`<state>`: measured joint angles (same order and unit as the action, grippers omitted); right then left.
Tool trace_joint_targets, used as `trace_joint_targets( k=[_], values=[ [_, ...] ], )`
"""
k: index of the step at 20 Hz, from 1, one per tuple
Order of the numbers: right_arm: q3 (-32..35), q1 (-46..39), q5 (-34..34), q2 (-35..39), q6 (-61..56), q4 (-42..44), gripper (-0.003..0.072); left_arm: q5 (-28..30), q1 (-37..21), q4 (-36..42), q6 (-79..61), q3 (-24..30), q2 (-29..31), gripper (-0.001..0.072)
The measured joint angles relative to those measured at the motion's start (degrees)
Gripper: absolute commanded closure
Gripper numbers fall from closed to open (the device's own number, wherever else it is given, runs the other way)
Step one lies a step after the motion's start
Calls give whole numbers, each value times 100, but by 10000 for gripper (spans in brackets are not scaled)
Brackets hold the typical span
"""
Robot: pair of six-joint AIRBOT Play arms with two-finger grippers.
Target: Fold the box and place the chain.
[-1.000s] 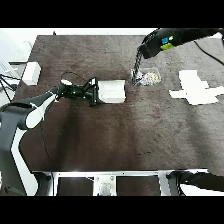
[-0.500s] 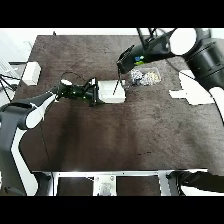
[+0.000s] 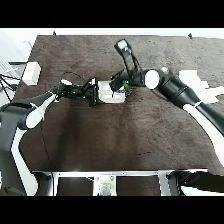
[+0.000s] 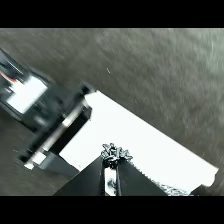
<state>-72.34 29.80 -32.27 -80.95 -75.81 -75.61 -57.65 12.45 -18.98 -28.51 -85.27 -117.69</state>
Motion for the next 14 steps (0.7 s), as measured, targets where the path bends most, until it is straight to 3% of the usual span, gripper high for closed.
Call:
trace_joint_targets(
  k=[6, 7, 8, 9, 14],
  values=[
    [809, 4, 1165, -146, -9, 39, 663, 0, 0, 0, 0, 0, 0, 429],
    [848, 4, 1287, -157, -11, 44, 532, 0, 0, 2, -2, 0, 0, 429],
    [879, 4, 1373, -168, -15, 46, 321, 0, 0, 0, 0, 0, 0, 429],
    [896, 4, 1445, -173, -13, 44, 280, 0, 0, 2, 0, 0, 0, 429],
    [942, -59, 1572, -81, -15, 39, 275, 0, 0, 2, -2, 0, 0, 429]
  ],
)
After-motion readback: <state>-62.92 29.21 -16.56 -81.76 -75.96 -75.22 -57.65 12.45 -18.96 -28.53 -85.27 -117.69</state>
